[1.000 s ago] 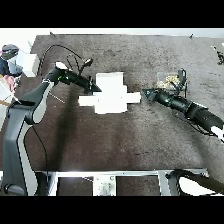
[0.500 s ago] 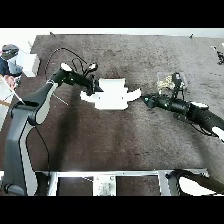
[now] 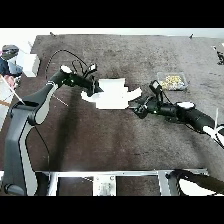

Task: Fold the box and place the chain.

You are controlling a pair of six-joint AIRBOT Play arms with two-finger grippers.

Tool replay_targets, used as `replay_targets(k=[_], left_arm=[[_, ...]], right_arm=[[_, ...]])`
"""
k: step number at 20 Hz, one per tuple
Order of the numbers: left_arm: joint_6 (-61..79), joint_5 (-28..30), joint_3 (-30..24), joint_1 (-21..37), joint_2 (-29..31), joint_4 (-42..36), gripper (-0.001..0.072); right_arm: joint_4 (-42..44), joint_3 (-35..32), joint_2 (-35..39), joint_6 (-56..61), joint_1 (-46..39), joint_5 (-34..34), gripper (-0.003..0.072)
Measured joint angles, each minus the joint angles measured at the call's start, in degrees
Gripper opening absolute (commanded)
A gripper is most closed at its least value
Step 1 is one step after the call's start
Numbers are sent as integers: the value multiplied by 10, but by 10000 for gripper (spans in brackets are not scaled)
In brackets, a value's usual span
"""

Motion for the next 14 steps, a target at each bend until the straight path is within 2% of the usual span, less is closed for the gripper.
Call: replay_targets(k=[2, 4, 10, 14], left_arm=[[0, 0, 0, 0, 0, 3, 12], [0, 1, -1, 0, 0, 4, 12], [-1, 2, -1, 0, 0, 5, 12], [-1, 0, -1, 0, 0, -1, 12]], right_arm=[[-15, 19, -15, -22, 18, -8, 555], [-49, 45, -37, -34, 35, -13, 679], [-210, 125, -104, -47, 89, -23, 677], [-268, 150, -135, -49, 107, -47, 675]])
